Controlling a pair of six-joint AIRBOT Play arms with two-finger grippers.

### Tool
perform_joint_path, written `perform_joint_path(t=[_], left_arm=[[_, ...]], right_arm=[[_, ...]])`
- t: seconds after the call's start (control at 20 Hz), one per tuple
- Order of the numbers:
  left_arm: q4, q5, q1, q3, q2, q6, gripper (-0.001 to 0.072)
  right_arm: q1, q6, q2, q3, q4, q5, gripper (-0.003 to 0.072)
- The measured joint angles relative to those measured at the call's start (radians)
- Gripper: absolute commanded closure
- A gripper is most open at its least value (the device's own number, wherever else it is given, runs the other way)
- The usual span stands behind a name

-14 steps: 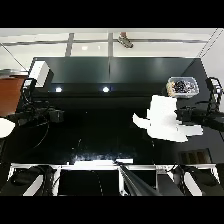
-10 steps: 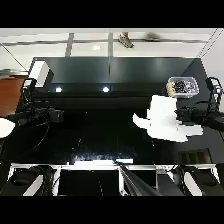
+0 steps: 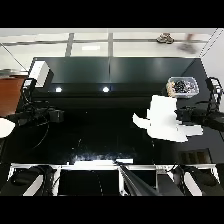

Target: Fold the box and place the chain.

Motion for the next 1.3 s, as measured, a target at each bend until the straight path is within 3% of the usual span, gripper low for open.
perform_joint_path(t=[0.3,0.35,0.4,0.45,0.6,0.75,0.85,1.0,1.15,1.3], left_arm=[[0.000,0.015,0.000,0.000,0.000,0.000,0.0674],[0.000,0.021,0.000,0.000,0.000,0.000,0.0632],[0.000,0.033,0.000,-0.001,0.000,0.000,0.0391],[0.000,0.047,0.000,-0.003,0.000,0.000,0.0031],[0.000,0.089,0.000,-0.005,-0.008,-0.002,0.0013],[0.000,0.107,0.000,-0.006,-0.014,-0.003,0.0013],[0.000,0.110,0.000,-0.006,-0.016,-0.003,0.0013],[-0.009,0.114,0.000,-0.006,-0.017,-0.003,0.0013],[-0.018,0.117,0.000,-0.006,-0.018,-0.003,0.0013],[-0.022,0.117,0.000,-0.006,-0.025,-0.003,0.0013]], right_arm=[[0.000,0.000,0.000,0.000,0.000,-0.014,0.0647],[0.000,0.000,0.000,0.000,0.001,-0.029,0.0425],[0.000,0.000,0.000,0.000,0.002,-0.045,-0.0001],[0.000,0.000,-0.001,0.000,0.002,-0.061,-0.0015],[0.000,0.001,-0.016,0.000,-0.012,-0.100,-0.0013],[-0.054,0.098,-0.040,0.000,-0.163,-0.142,-0.0013],[-0.169,0.203,-0.066,0.000,-0.300,-0.161,-0.0013],[-0.417,0.270,-0.142,0.000,-0.390,-0.167,-0.0006],[-0.656,0.152,-0.264,0.003,-0.249,-0.136,-0.0006],[-0.801,-0.111,-0.439,0.045,0.016,0.015,-0.0006]])
